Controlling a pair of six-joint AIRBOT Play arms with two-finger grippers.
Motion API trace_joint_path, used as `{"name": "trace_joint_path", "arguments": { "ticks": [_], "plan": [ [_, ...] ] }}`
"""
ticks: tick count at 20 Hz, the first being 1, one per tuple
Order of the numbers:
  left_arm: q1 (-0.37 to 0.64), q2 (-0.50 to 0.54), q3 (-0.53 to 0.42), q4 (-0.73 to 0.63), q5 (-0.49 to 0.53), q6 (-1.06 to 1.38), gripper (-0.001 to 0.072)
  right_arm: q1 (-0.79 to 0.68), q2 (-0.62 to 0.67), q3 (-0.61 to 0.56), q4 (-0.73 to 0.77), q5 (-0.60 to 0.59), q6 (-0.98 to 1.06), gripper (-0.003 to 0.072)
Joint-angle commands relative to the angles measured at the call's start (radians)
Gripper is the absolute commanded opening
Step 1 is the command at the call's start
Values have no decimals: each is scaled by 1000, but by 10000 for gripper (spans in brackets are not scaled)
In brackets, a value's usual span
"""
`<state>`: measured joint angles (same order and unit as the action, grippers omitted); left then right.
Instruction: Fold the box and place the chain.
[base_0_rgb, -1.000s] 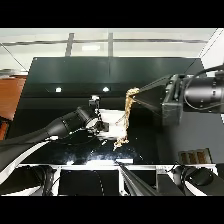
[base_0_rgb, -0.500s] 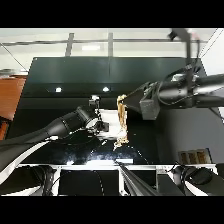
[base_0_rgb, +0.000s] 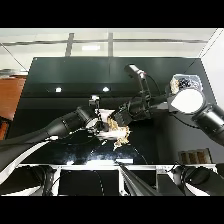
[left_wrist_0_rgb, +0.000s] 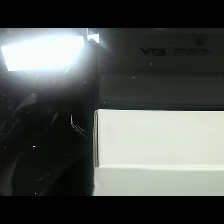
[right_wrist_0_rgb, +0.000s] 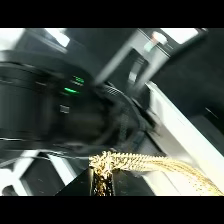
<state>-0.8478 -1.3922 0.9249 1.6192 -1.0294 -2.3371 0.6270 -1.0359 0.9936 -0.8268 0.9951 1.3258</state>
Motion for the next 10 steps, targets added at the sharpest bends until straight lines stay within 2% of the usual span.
{"name": "trace_joint_path", "arguments": {
  "ticks": [1, 7, 8, 9, 10],
  "plan": [
    [0, 0, 1, 0, 0, 0, 31, 10, -23, -10, -112, 15, 42, 22],
    [0, 0, 1, 1, 0, 0, 31, 10, -24, -12, -123, 33, 50, 24],
    [0, 0, 1, 3, 0, 0, 31, 10, -23, -12, -137, 33, 81, 94],
    [0, 0, 1, 4, 0, 0, 31, 6, -23, -12, -147, 39, 106, 422],
    [0, 0, 1, 4, 0, 0, 31, -3, -22, -12, -154, 57, 106, 664]
  ]
}}
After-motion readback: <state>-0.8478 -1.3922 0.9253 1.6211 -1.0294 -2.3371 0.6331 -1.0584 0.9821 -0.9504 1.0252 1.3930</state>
